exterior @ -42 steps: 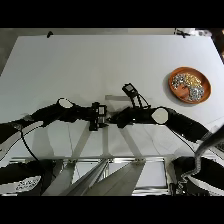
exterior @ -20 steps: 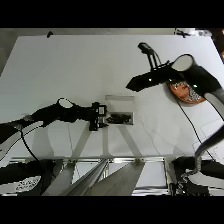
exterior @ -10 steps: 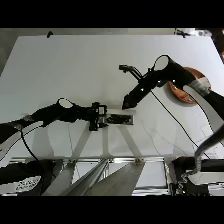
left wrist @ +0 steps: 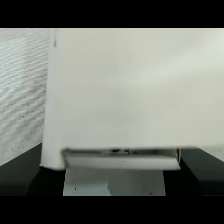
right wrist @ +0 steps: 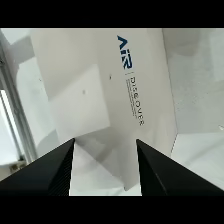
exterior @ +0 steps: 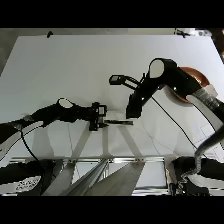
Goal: Fold the box and place the chain.
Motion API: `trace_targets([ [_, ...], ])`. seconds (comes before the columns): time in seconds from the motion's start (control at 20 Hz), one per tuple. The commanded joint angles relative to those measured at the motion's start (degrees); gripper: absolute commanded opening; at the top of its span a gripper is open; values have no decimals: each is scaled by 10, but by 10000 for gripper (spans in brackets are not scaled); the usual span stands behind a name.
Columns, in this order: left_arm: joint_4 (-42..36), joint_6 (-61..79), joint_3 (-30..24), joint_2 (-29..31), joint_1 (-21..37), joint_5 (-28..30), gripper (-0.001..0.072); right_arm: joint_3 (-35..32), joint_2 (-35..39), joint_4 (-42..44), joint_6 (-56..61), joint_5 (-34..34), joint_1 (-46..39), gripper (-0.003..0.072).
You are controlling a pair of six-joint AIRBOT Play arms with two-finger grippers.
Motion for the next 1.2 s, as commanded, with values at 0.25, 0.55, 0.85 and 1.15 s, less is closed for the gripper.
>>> trace_targets([
  [0.25,0,0,0,0,0,0,209,-26,5,-67,-3,-84,47,437],
  [0.55,0,0,0,0,0,0,209,-29,5,-108,42,-112,71,356],
  [0.85,0,0,0,0,0,0,209,-37,5,-118,64,-129,88,337],
  [1.15,0,0,0,0,0,0,209,-43,5,-139,89,-139,99,337],
])
